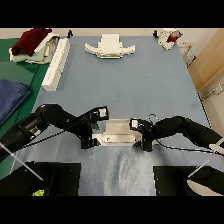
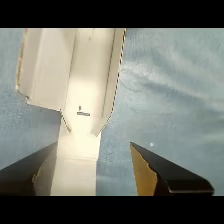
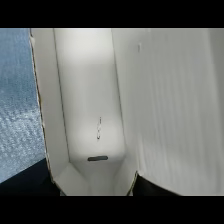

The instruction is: Fold the box.

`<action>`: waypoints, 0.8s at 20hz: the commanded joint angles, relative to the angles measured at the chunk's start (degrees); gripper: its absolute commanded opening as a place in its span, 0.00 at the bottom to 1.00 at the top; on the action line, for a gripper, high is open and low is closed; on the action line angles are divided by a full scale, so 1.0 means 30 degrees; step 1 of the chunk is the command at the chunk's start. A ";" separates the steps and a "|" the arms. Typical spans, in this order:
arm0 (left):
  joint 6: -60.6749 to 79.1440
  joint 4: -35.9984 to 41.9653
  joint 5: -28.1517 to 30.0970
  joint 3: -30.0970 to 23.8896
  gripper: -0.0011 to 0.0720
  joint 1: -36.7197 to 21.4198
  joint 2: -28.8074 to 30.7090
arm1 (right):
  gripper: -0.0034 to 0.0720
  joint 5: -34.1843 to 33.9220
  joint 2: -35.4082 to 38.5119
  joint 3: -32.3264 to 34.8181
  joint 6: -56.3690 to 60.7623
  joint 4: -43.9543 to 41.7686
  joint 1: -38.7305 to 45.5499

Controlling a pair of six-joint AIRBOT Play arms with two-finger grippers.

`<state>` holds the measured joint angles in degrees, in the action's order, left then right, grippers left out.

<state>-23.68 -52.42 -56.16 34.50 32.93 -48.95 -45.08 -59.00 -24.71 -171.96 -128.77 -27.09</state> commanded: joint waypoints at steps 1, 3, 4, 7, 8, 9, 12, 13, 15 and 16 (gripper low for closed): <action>0.4044 0.1137 0.1479 -0.0750 0.96 -0.0408 -0.1530 | 0.73 0.0000 0.0015 0.0007 0.0007 -0.0007 -0.0015; 0.4801 0.1428 0.2193 -0.0750 0.95 -0.0408 -0.2455 | 0.73 0.0000 0.0015 0.0007 0.0007 -0.0015 -0.0015; 0.5180 0.1676 0.2361 -0.0750 0.95 -0.0401 -0.2922 | 0.73 0.0000 0.0015 0.0007 0.0007 -0.0015 -0.0015; 0.6404 0.2761 0.2506 -0.0750 0.69 -0.0364 -0.3978 | 0.73 0.0000 0.0015 0.0007 0.0000 -0.0015 -0.0015; 0.6827 0.3184 0.2645 -0.0750 0.60 -0.0299 -0.4116 | 0.73 0.0000 0.0015 0.0007 0.0007 -0.0007 -0.0015; 0.7176 0.3541 0.2739 -0.0750 0.40 -0.0248 -0.4226 | 0.73 0.0000 0.0015 0.0007 0.0007 -0.0007 -0.0015; 0.7650 0.4306 0.3118 -0.0750 0.16 -0.0007 -0.4546 | 0.73 0.0000 0.0015 0.0007 0.0007 -0.0015 -0.0015; 0.7694 0.4590 0.3446 -0.0750 0.16 0.0058 -0.4663 | 0.73 0.0000 0.0015 0.0007 0.0007 -0.0015 -0.0015; 0.8167 0.5435 0.4153 -0.0743 0.16 0.0335 -0.4911 | 0.73 0.0000 0.0015 0.0007 0.0007 -0.0007 -0.0015; 0.8604 0.6062 0.4313 -0.0750 0.16 0.0495 -0.5100 | 0.73 0.0000 0.0015 0.0007 0.0000 -0.0007 -0.0015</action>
